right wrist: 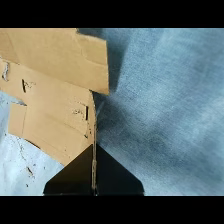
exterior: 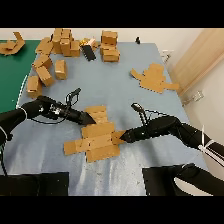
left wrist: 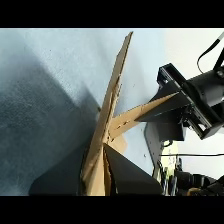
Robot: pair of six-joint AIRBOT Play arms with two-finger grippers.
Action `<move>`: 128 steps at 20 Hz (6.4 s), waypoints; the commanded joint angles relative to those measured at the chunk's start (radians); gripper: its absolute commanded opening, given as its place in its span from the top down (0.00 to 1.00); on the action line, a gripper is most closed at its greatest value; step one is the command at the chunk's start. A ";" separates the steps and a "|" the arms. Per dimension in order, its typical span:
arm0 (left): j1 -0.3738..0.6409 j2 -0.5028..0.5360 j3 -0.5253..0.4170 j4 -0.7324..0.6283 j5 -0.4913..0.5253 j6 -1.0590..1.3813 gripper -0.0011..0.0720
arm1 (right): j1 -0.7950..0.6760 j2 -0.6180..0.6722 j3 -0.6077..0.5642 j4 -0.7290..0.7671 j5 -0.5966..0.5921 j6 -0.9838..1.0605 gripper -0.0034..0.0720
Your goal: Fold the box.
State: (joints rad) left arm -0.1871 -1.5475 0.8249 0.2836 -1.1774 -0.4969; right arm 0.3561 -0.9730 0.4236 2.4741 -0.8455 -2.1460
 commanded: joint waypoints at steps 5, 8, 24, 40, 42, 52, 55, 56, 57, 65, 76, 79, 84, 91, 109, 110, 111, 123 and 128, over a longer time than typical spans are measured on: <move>0.000 -0.014 0.001 -0.014 0.000 0.017 0.75 | 0.001 0.000 0.000 -0.003 0.000 0.000 0.95; 0.000 -0.014 0.001 -0.081 0.003 0.048 0.75 | 0.001 0.000 0.000 -0.008 0.000 0.000 0.95; 0.000 -0.015 0.001 -0.093 -0.003 0.136 0.97 | -0.002 0.000 0.001 -0.009 0.045 0.026 0.94; -0.168 0.136 -0.064 -0.278 0.158 0.719 0.97 | -0.249 0.081 0.367 -0.179 -0.049 0.323 0.73; -0.185 0.144 -0.105 -0.328 0.156 0.791 0.97 | -0.249 0.080 0.367 -0.180 -0.077 0.323 0.73; -0.284 0.177 -0.132 -0.255 0.207 0.879 0.97 | -0.249 0.080 0.367 -0.183 -0.102 0.312 0.83; -0.299 0.213 -0.135 -0.253 0.247 0.900 0.97 | -0.249 0.080 0.367 -0.185 -0.106 0.312 0.83; -0.299 0.227 -0.137 -0.254 0.247 0.909 0.97 | -0.249 0.080 0.367 -0.185 -0.106 0.312 0.83; -0.299 0.235 -0.142 -0.254 0.253 0.908 0.97 | -0.249 0.080 0.367 -0.185 -0.106 0.312 0.83; -0.299 0.236 -0.211 -0.258 0.308 0.909 0.97 | -0.249 0.080 0.367 -0.185 -0.106 0.312 0.83; -0.286 0.237 -0.211 -0.211 0.333 0.863 0.97 | -0.249 0.080 0.367 -0.185 -0.133 0.295 0.83; -0.259 0.239 -0.211 -0.193 0.329 0.844 0.97 | -0.249 0.080 0.367 -0.185 -0.139 0.293 0.84; -0.255 0.239 -0.211 -0.170 0.304 0.845 0.97 | -0.248 0.080 0.367 -0.190 -0.139 0.271 0.94; -0.256 0.240 -0.211 -0.167 0.241 0.876 0.97 | -0.210 0.073 0.366 -0.223 -0.109 0.269 0.95; -0.256 0.240 -0.209 -0.170 0.223 0.890 0.97 | -0.182 0.059 0.362 -0.314 -0.068 0.268 0.95; -0.256 0.240 -0.209 -0.170 0.224 0.890 0.97 | -0.158 0.076 0.348 -0.343 -0.068 0.269 0.95; -0.256 0.240 -0.209 -0.171 0.224 0.890 0.97 | -0.125 0.102 0.322 -0.367 -0.068 0.279 0.95; -0.256 0.240 -0.209 -0.171 0.224 0.890 0.97 | 0.627 0.514 -0.021 -0.548 -0.093 0.294 0.82; -0.256 0.240 -0.209 -0.171 0.224 0.890 0.97 | 0.767 0.282 -0.030 -0.885 -0.015 0.237 0.16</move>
State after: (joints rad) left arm -0.4438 -1.3075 0.6147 0.1123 -0.9535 0.3931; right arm 1.0416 -0.5926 0.4038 1.7554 -0.9043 -1.8706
